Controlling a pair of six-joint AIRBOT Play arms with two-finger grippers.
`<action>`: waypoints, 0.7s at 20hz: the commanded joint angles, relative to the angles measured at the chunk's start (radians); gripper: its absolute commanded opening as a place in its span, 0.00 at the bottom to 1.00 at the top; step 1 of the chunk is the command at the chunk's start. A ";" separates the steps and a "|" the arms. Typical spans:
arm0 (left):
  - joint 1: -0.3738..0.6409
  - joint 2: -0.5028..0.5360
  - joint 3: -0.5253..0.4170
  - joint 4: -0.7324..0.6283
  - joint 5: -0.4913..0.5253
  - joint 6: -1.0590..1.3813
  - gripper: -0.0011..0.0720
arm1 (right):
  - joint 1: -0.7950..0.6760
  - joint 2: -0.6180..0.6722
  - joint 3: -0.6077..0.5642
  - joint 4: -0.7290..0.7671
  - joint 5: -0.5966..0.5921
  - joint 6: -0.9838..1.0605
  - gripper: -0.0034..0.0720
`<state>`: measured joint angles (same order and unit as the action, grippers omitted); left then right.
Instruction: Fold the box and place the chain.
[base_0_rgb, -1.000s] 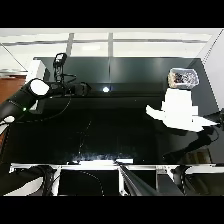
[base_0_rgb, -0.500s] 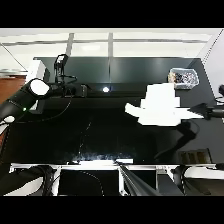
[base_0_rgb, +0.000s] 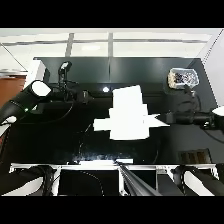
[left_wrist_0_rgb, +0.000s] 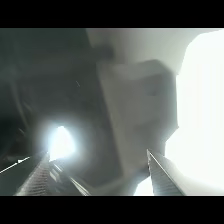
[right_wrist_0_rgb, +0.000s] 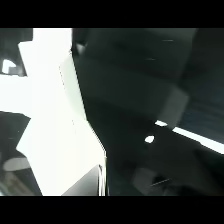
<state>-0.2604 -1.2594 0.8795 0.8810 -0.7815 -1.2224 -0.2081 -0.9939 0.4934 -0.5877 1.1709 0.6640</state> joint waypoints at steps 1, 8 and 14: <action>0.024 -0.083 -0.010 -0.222 -0.208 0.167 0.97 | 0.170 0.087 -0.091 0.036 -0.138 -0.018 0.11; 0.049 -0.338 -0.009 -0.559 -0.452 0.519 0.97 | 0.245 0.087 -0.091 0.064 -0.181 0.002 0.11; -0.047 -0.410 -0.003 -0.549 -0.560 0.721 0.94 | 0.245 0.087 -0.091 0.067 -0.182 0.013 0.11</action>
<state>-0.2729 -1.6398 0.8738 0.3496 -1.2793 -0.6277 0.0326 -0.9077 0.4034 -0.5236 0.9932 0.6720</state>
